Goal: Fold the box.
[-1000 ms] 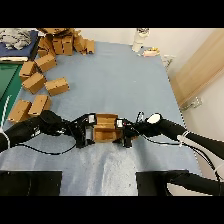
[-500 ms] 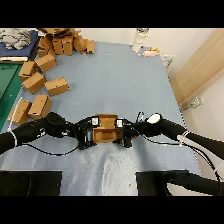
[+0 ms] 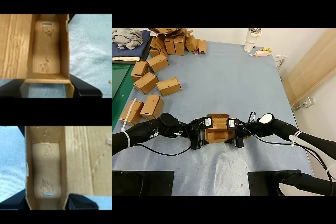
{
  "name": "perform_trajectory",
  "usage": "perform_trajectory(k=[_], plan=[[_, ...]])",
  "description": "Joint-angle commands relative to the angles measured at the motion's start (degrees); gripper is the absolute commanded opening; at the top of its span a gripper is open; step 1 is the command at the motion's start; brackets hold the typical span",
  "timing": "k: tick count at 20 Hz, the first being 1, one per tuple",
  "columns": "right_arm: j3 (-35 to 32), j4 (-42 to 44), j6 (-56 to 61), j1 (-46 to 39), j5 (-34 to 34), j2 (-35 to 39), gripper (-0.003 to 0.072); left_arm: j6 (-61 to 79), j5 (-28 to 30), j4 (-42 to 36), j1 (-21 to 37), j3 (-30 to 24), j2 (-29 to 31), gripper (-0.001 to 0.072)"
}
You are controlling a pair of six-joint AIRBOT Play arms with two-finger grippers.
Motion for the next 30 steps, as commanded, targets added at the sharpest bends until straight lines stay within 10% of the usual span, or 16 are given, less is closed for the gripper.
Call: perform_trajectory(k=[1,30], plan=[[0.0,0.0,-0.04,0.02,0.07,-0.02,0.0505,1.07,1.6,0.28,-1.01,0.0,-0.15,0.0462],[0.11,-0.02,-0.02,0.09,1.51,0.0,0.0505,1.05,1.38,0.33,-0.98,0.0,-0.13,0.0463]])
